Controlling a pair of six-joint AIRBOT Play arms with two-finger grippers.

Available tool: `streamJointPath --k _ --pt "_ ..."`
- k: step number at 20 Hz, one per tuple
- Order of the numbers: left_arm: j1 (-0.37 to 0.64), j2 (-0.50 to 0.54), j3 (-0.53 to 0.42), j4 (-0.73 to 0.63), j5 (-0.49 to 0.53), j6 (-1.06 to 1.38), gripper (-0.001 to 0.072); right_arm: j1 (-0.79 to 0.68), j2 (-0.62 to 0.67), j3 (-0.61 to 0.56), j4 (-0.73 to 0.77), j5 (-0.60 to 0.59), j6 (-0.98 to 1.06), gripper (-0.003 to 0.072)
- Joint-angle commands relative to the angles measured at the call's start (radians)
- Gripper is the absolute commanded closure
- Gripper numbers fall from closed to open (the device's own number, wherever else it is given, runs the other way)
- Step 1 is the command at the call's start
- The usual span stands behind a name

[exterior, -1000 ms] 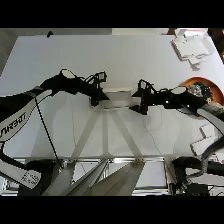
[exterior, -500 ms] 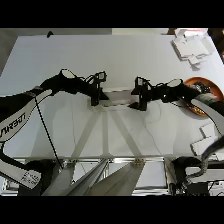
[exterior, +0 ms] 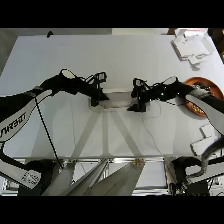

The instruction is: Fold the box and place the chain.

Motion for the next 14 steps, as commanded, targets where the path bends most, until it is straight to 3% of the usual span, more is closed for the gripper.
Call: streamJointPath --k 1,14 --pt "0.000 -0.001 0.000 -0.001 0.004 0.000 0.0695 0.002 -0.015 0.003 -0.007 0.027 -0.001 -0.0008" --pt "0.000 -0.001 0.000 -0.001 0.004 0.000 0.0695 0.025 -0.015 0.003 -0.014 0.022 0.004 -0.0007"
